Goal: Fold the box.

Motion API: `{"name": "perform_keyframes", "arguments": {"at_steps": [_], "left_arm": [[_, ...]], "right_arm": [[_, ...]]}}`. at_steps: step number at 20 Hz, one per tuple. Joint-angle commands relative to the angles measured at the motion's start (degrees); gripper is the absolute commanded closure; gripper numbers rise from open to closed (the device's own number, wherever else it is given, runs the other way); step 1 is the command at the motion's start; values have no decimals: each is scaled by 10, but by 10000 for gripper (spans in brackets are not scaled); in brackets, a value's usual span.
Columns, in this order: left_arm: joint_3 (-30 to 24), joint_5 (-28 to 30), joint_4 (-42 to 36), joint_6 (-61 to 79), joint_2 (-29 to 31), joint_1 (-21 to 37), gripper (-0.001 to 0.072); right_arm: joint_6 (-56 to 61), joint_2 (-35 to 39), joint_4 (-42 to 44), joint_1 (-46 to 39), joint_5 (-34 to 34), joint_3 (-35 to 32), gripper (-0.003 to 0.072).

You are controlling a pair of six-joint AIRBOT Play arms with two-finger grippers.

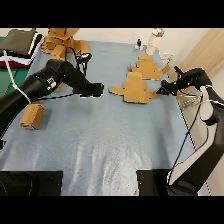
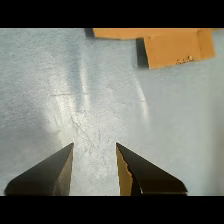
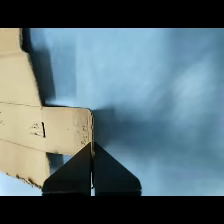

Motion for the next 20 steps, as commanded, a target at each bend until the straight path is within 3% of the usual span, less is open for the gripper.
{"name": "perform_keyframes", "arguments": {"at_steps": [1,11,16,17,18,19,20], "left_arm": [[0,12,-28,54,1,14,309],[-10,69,-106,170,1,26,310],[-47,85,-119,197,1,32,310],[-51,87,-119,199,1,35,310],[-53,88,-118,199,1,35,309],[-54,89,-119,200,1,39,310],[-54,91,-119,199,1,43,310]], "right_arm": [[-3,122,0,16,35,-157,688],[52,525,-4,134,134,-602,688],[80,630,-19,182,136,-711,682],[80,629,-31,182,136,-712,625],[81,626,-40,182,141,-712,464],[82,619,-46,182,147,-710,403],[81,606,-48,182,148,-703,403]]}}
